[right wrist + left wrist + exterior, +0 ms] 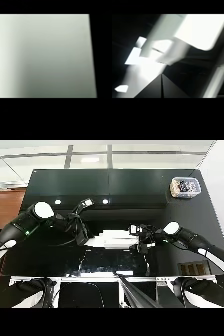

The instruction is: Fold the box and place the chain.

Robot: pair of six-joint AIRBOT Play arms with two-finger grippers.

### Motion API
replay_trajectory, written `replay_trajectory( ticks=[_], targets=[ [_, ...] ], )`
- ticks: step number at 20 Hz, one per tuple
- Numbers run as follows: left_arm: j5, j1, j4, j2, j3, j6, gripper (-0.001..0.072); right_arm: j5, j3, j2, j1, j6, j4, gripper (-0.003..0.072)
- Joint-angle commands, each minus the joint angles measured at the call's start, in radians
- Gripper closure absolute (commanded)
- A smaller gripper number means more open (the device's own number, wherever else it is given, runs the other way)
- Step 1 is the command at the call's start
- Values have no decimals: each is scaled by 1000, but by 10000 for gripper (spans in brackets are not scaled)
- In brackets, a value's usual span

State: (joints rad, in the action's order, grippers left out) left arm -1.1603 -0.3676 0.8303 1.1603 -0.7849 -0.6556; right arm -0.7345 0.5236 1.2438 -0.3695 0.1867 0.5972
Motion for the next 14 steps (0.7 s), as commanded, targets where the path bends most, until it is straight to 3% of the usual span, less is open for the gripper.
replay_trajectory(
  ticks=[1, 6, 8, 9, 10, 14],
  targets=[
    [-35, -43, -214, -3, 64, -70, 682, 2, 0, 0, -1, 0, 0, 206],
    [430, -94, -604, -3, 107, 92, 682, 2, 0, 0, -1, 0, 0, 206],
    [637, -94, -619, 13, 106, 106, 683, 2, 0, 0, -1, 0, 0, 206],
    [678, -92, -586, 35, 105, 106, 683, 2, 0, 0, -1, 0, 0, 206],
    [663, -89, -540, 69, 98, 106, 683, 2, 0, 0, -1, 0, 0, 206],
    [418, -92, -365, 208, 39, 92, 684, 2, 0, 0, -1, 0, 0, 206]
  ],
)
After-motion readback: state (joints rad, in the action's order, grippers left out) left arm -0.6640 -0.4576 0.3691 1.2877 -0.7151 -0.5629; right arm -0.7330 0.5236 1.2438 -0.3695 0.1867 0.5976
